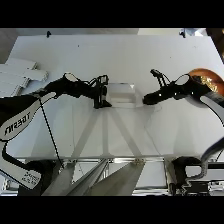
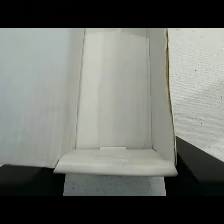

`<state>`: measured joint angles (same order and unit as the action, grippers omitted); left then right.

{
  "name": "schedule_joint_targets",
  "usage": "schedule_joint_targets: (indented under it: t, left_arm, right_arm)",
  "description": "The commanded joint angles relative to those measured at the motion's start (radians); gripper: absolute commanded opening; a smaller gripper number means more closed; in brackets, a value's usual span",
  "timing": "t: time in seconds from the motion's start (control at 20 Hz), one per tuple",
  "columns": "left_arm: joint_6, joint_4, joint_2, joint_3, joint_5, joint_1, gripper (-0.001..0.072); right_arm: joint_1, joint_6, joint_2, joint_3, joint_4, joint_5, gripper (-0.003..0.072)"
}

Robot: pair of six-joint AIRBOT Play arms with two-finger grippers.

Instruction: Fold the box and place the chain.

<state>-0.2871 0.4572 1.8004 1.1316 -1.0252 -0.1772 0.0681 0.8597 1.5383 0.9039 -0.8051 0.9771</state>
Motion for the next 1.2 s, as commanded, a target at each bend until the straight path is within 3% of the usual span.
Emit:
schedule_joint_targets:
  t: [0.0, 0.25, 0.35, 0.55, 0.65, 0.85, 0.95, 1.0, 1.05, 1.1, 1.15]
  left_arm:
    - [0.000, 0.000, 0.000, 0.000, 0.000, 0.001, 0.0281]
    - [0.000, 0.000, 0.000, 0.000, 0.000, 0.001, 0.0281]
    - [0.000, 0.000, 0.000, 0.000, 0.000, 0.001, 0.0281]
    - [0.000, 0.000, 0.000, 0.000, 0.000, 0.001, 0.0281]
    - [0.000, 0.000, 0.000, 0.000, 0.000, 0.001, 0.0281]
    - [0.000, 0.000, 0.000, 0.000, 0.000, 0.001, 0.0281]
    - [0.000, 0.000, 0.000, 0.000, 0.000, 0.001, 0.0281]
    - [0.000, 0.000, 0.000, 0.000, 0.000, 0.001, 0.0281]
    - [0.000, 0.000, 0.000, 0.000, 0.000, 0.001, 0.0281]
    - [0.000, 0.000, 0.000, 0.000, 0.000, 0.001, 0.0281]
    - [0.000, 0.000, 0.000, 0.000, 0.000, 0.001, 0.0281]
  right_arm:
    - [0.007, -0.085, 0.002, 0.000, 0.169, 0.040, 0.0007]
    - [0.006, -0.105, -0.056, 0.000, 0.200, 0.061, 0.0013]
    - [0.006, -0.104, -0.077, 0.000, 0.200, 0.065, 0.0094]
    - [0.006, -0.105, -0.086, 0.000, 0.200, 0.090, 0.0118]
    - [0.006, -0.106, -0.086, 0.000, 0.200, 0.089, 0.0199]
    - [0.007, -0.106, -0.086, 0.000, 0.182, 0.069, 0.0200]
    - [0.007, -0.106, -0.086, 0.000, 0.146, 0.060, 0.0261]
    - [0.007, -0.106, -0.086, 0.000, 0.143, 0.058, 0.0334]
    - [0.007, -0.106, -0.086, 0.000, 0.146, 0.053, 0.0477]
    - [0.007, -0.106, -0.086, 0.000, 0.148, 0.050, 0.0546]
    - [0.007, -0.106, -0.086, 0.000, 0.148, 0.049, 0.0546]
